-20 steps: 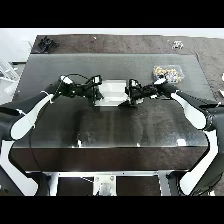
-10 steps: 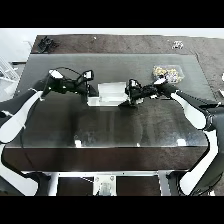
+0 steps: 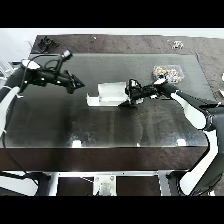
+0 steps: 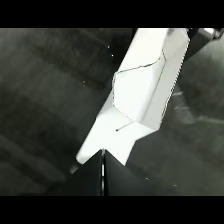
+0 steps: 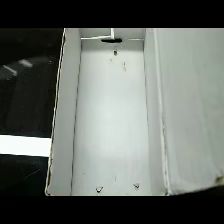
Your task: Fold the box and place the chain.
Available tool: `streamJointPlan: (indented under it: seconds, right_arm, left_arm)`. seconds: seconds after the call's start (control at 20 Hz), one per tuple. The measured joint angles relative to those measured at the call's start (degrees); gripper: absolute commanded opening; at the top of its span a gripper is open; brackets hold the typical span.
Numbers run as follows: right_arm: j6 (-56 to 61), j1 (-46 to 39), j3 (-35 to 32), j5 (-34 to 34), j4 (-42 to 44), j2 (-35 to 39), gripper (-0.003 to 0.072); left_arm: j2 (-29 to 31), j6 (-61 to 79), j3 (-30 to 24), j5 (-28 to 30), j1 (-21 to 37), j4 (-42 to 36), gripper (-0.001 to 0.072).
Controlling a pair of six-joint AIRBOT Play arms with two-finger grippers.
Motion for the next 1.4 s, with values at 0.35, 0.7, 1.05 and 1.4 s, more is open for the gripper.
streamJointPlan:
  seconds: [0.35,0.7,1.05,1.4]
  right_arm:
    - [0.0,0.0,0.0,0.0,0.0,0.0,0.0576]
    - [0.0,0.1,0.0,0.0,0.0,0.0,0.0576]
    - [0.0,0.1,0.0,0.0,0.0,0.0,0.0576]
    - [0.0,0.1,0.0,0.0,0.0,0.0,0.0576]
  left_arm:
    - [-1.7,-25.0,0.0,-4.8,1.8,2.2,0.0019]
    - [-3.7,-33.8,-8.3,-1.1,1.8,-0.7,0.0019]
    - [-3.9,-41.2,-15.3,6.9,-0.2,-3.5,0.0021]
    - [-4.2,-52.0,-16.2,17.5,-5.1,0.2,0.0021]
